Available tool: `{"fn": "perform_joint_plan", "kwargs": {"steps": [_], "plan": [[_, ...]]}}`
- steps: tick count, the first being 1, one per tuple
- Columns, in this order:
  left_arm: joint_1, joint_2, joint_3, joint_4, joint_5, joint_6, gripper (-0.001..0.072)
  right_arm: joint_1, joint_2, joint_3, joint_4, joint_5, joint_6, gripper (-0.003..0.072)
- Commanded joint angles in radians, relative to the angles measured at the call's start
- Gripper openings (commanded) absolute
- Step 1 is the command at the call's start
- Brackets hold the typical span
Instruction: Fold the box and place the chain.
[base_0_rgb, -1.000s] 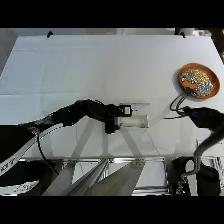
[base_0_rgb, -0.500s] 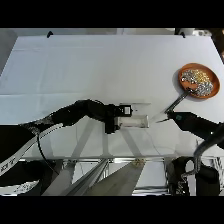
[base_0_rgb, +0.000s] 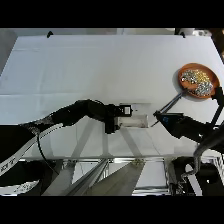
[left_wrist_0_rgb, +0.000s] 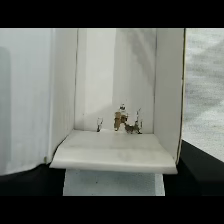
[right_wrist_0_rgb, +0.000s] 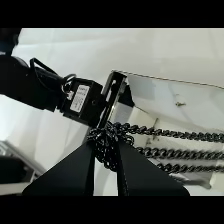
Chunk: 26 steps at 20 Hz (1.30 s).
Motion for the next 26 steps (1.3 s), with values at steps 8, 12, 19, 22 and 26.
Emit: {"fn": "perform_joint_plan", "kwargs": {"steps": [8,12,19,22,26], "plan": [[0.001,0.001,0.001,0.0,0.0,0.0,0.0073,0.214,-0.288,-0.001,-0.017,-0.194,-0.104,0.0013],[0.001,0.001,0.001,0.0,0.0,0.0,0.0073,0.214,-0.34,-0.001,-0.027,-0.206,-0.158,0.0013],[0.001,0.001,0.001,0.0,0.0,0.0,0.0073,0.214,-0.432,-0.001,-0.096,-0.211,-0.219,0.0013],[0.001,0.001,0.001,0.0,0.0,0.0,0.0073,0.247,-0.472,-0.001,-0.092,-0.216,-0.265,0.0013],[0.001,0.001,0.001,0.0,0.0,0.0,0.0073,0.369,-0.529,-0.001,-0.095,-0.3,-0.289,0.0013]]}}
